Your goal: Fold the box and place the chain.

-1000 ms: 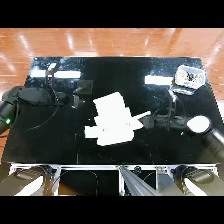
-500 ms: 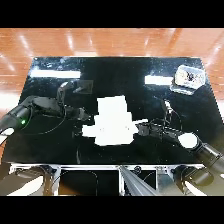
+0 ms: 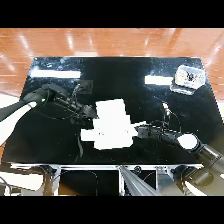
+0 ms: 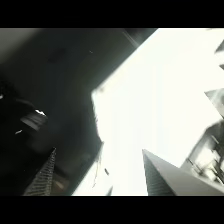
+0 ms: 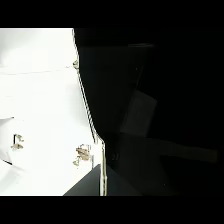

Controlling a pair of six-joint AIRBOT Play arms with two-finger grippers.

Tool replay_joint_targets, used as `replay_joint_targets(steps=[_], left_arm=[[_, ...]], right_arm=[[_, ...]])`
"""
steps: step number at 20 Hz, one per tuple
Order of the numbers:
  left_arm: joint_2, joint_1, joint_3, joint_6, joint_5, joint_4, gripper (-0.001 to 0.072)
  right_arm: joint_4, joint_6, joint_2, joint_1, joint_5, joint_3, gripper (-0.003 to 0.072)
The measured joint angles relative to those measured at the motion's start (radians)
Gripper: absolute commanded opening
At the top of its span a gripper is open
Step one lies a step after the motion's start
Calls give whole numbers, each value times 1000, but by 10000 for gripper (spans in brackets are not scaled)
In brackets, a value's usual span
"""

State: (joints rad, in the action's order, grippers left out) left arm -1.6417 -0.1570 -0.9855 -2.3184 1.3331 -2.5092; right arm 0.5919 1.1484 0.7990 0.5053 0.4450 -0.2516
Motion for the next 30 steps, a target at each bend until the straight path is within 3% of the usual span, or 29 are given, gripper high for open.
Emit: replay_joint_targets(steps=[3, 9, 10, 13, 18, 19, 20, 21, 25, 30], left_arm=[[-86, -16, -54, -31, 84, -22, 628], [-134, -62, -83, -96, 143, -47, 610], [-136, -71, -84, -106, 145, -48, 562], [-141, -90, -86, -130, 148, -47, 40], [-145, -100, -87, -176, 151, -49, 20], [-145, -100, -87, -186, 152, -48, 19], [-145, -100, -87, -198, 154, -48, 19], [-144, -101, -87, -210, 160, -42, 18], [-119, -101, -87, -274, 170, -42, 17], [1, -107, -87, -388, 117, -18, 17]], right_arm=[[2, 0, 0, 0, 2, 0, 40], [4, 0, 0, 0, 0, 0, 41], [4, 0, 0, 0, 0, 0, 41], [5, 0, 0, 0, -1, 0, 41], [5, 0, 0, 0, 0, 0, 41], [5, 0, 0, 0, 1, 0, 64], [4, 0, 0, 0, 2, 0, 452], [3, 0, 0, 0, 5, 0, 718], [34, 1, 0, -22, 61, -18, 707], [254, 0, -6, -172, 238, -165, 707]])
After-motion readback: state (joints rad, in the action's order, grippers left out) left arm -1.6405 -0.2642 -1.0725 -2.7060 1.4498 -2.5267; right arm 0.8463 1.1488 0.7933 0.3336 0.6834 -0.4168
